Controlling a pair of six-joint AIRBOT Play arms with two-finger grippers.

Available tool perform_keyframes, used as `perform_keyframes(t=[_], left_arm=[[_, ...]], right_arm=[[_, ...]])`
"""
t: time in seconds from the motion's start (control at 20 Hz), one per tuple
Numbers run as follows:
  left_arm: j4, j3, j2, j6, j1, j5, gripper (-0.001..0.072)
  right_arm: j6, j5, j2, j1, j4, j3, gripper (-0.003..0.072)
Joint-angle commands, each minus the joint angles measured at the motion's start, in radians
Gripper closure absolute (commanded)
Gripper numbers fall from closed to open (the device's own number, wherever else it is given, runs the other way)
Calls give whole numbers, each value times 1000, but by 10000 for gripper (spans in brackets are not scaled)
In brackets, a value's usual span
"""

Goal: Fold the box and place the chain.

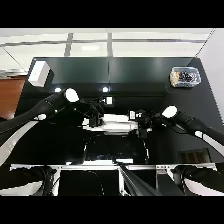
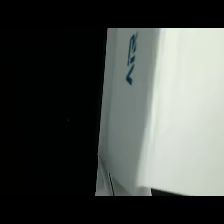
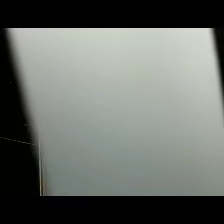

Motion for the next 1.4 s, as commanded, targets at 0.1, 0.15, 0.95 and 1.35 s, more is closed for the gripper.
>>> perform_keyframes(t=[0.1,0.15,0.95,1.35], left_arm=[[297,52,91,-402,40,-290,13],[266,51,101,-440,61,-332,15],[-522,-129,110,-320,58,27,683],[-498,-130,61,-327,103,137,683]], right_arm=[[-5,8,0,1,-3,1,268],[-5,8,0,1,-5,1,268],[-5,3,0,1,-1,1,456],[-5,3,0,1,-1,0,456]])
